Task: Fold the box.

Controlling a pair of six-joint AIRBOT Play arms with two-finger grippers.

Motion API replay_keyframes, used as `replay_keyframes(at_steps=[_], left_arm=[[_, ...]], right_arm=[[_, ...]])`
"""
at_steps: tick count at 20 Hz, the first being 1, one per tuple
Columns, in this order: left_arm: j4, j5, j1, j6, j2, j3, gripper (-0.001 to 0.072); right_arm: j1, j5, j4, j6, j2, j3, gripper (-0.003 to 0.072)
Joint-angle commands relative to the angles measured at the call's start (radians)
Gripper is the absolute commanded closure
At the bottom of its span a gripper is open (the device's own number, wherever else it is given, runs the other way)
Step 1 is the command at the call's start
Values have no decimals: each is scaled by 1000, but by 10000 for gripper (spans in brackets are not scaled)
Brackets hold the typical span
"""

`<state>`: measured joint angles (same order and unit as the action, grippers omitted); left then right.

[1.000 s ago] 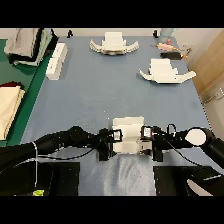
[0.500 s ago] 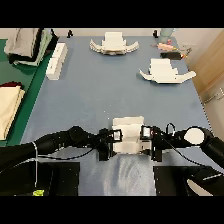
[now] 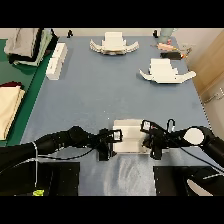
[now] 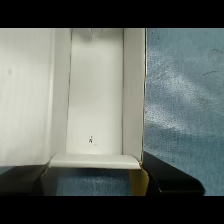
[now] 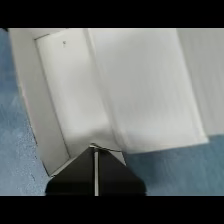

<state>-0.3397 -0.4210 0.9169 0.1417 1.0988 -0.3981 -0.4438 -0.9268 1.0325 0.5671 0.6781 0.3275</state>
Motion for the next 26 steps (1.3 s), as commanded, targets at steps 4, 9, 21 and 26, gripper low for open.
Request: replay_keyframes(at_steps=[4,9,21,26], left_arm=[[0,1,0,0,0,-1,395],[0,1,0,0,0,-1,394],[0,1,0,0,0,-1,395],[0,1,0,0,0,-1,395]], right_arm=[[4,-177,336,777,-45,132,683],[65,-416,788,1388,-99,228,683],[220,-329,371,1308,182,78,683],[219,-268,168,1196,106,80,684]])
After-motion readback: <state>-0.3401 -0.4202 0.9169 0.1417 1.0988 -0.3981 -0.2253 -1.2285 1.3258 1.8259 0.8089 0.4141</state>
